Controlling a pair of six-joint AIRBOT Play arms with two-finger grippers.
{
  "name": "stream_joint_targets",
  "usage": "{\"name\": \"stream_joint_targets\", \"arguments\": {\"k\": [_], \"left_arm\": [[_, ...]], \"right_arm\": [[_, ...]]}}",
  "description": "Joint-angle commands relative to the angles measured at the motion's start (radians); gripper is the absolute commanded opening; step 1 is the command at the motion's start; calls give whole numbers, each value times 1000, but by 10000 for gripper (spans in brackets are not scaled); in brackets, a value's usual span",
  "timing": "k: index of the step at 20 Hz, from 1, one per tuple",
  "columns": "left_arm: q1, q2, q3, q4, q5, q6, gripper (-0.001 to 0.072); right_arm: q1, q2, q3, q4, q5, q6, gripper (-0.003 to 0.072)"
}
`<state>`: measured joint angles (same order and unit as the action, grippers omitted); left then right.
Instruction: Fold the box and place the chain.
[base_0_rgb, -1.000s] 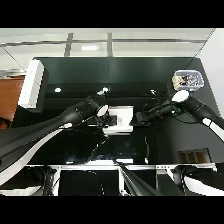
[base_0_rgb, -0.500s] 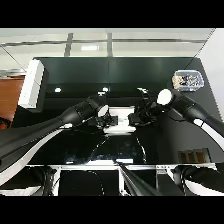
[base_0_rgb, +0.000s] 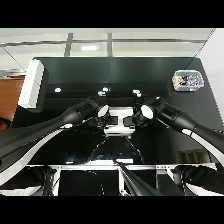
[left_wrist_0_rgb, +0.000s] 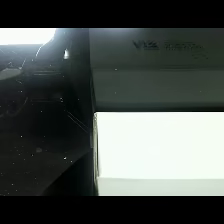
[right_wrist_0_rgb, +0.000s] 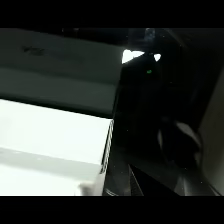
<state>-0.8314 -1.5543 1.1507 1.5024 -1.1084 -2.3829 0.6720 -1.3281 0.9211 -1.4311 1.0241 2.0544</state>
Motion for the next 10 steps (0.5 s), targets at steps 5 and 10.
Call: {"name": "stream_joint_targets", "arguments": {"k": [5,10], "left_arm": [[0,0,1,1,0,0,28],[0,0,1,0,0,0,28]], "right_arm": [[47,-25,1,-63,4,161,287],[47,-30,1,-41,6,190,17]]}}
